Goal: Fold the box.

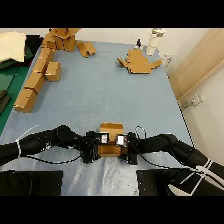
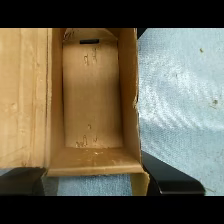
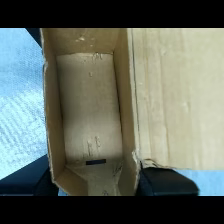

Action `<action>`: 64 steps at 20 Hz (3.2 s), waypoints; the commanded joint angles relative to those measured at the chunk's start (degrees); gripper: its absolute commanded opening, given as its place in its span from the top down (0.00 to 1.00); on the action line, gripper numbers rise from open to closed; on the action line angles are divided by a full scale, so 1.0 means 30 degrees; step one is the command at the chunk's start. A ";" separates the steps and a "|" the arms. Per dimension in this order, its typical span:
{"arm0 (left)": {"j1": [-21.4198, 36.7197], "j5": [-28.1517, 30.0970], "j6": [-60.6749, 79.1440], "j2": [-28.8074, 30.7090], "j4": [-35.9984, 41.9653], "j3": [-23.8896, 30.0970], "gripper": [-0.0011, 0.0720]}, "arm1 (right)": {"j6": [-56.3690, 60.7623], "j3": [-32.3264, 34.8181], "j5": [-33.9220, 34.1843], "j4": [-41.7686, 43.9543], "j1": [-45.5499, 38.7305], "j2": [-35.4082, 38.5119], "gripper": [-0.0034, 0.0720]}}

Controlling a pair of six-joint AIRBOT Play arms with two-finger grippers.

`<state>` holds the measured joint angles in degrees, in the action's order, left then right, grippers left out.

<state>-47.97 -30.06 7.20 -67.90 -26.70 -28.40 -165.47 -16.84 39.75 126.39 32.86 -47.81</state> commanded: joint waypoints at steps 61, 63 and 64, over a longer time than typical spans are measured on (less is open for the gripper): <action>-0.0015 0.0022 -0.0044 -0.0029 -0.0022 -0.0036 0.36 | 3.0702 -0.2841 0.5085 0.0168 -0.0357 0.5697 0.95; -0.0015 0.0022 -0.0044 -0.0029 -0.0022 -0.0036 0.36 | 3.0643 -0.3249 0.4772 0.0168 -0.0357 0.4393 0.95; -0.0015 0.0022 -0.0044 -0.0029 -0.0022 -0.0036 0.36 | 3.0643 -0.3453 0.4561 0.0168 -0.0357 0.3905 0.95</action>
<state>-47.97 -30.00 7.07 -67.96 -26.76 -28.45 -74.32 -25.87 56.40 126.78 31.79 -31.73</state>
